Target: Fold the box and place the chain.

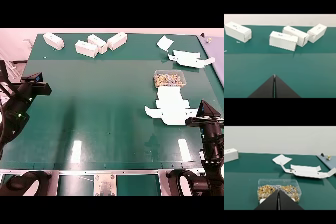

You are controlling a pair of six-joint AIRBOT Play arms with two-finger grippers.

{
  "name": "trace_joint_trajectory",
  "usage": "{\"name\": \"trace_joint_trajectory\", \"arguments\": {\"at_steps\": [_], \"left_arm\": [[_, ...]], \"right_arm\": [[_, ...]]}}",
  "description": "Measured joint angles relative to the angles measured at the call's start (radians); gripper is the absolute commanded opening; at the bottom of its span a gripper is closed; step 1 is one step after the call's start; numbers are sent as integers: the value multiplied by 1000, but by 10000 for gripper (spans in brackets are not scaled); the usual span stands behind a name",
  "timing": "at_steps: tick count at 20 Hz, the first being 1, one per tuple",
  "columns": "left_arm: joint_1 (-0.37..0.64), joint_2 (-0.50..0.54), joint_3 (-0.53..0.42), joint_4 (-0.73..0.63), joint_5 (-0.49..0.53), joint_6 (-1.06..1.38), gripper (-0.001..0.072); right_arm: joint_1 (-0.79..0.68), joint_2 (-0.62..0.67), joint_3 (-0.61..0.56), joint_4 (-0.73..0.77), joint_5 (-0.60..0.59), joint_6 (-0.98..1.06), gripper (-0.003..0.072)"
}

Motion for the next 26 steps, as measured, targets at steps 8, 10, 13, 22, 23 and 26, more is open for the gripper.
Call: {"name": "trace_joint_trajectory", "arguments": {"at_steps": [8, 10, 13, 22, 23, 26], "left_arm": [[0, 0, 0, 0, 0, 0, 20], [0, 0, 0, 0, 0, 0, 20], [0, 0, 0, 0, 0, 0, 20], [0, 0, 0, 0, 0, 0, 20], [0, 0, 0, 0, 0, 0, 20], [0, 0, 0, 0, 0, 0, 20]], "right_arm": [[0, 0, 0, 0, 0, 0, 5], [0, 0, 0, 0, 0, 0, 5], [0, 0, 0, 0, 0, 0, 5], [0, -9, 21, 9, -48, 0, 137], [0, -24, 33, 17, -71, 1, 137], [-1, -129, 89, 27, -123, 1, 137]]}}
